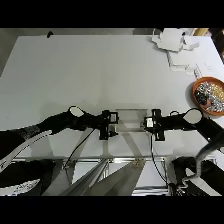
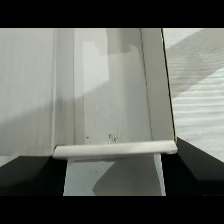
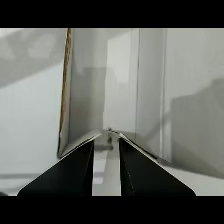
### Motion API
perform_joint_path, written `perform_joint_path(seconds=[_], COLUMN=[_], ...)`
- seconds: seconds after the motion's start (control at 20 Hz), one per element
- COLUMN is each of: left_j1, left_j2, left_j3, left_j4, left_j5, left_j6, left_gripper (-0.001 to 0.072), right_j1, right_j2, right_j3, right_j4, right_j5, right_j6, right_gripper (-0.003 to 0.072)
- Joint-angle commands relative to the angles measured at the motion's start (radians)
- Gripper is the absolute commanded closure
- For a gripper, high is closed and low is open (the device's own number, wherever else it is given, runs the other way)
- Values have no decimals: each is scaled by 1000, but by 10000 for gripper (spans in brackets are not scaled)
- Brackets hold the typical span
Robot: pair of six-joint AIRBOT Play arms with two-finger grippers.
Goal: Fold the box and place the chain.
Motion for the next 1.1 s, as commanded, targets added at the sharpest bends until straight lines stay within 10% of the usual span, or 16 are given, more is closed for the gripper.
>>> perform_joint_path(seconds=[0.0,0.15,0.45,0.65,1.05], left_j1=[0,0,0,0,0], left_j2=[1,1,1,1,1], left_j3=[0,0,0,0,0], left_j4=[-1,-1,-1,-1,-1], left_j5=[2,1,1,1,1], left_j6=[-1,-1,-1,-1,-1], left_gripper=[436,436,436,436,436], right_j1=[1,1,1,0,-334], right_j2=[-64,-105,170,436,365], right_j3=[-2,-2,-1,0,75], right_j4=[140,155,-160,-306,-171], right_j5=[-4,-1,62,256,211], right_j6=[-26,-21,435,693,1104], right_gripper=[501,276,284,665,663])
